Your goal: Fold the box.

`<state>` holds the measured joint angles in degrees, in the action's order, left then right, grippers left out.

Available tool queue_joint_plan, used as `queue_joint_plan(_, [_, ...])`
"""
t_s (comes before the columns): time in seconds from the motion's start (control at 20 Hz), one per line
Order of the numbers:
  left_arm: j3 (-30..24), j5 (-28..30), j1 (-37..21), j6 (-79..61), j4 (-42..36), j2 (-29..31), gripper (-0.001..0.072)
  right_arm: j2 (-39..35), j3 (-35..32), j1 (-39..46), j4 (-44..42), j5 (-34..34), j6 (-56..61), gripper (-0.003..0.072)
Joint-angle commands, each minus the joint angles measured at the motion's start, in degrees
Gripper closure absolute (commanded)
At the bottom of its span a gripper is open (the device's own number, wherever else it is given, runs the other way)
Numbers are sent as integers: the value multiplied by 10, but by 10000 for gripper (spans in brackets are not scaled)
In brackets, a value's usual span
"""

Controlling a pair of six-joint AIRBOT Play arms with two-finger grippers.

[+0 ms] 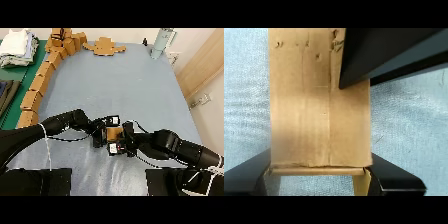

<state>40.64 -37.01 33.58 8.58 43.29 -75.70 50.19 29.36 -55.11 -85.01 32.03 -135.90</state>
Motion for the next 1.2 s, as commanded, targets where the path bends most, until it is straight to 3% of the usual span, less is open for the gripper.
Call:
queue_joint_plan(0.0, [0,0,0,0,0,0,186,-9,0,0,-9,10,0,539])
queue_joint_plan(0.4, [0,0,0,0,0,0,185,-41,0,0,-8,10,5,493])
queue_joint_plan(0.5, [0,0,0,0,0,0,185,-38,0,0,-17,10,4,129])
queue_joint_plan(1.05, [0,0,0,0,0,0,185,-14,16,0,29,-20,5,176])
queue_joint_plan(1.15, [0,0,0,0,0,0,185,-14,29,0,29,-12,5,272])
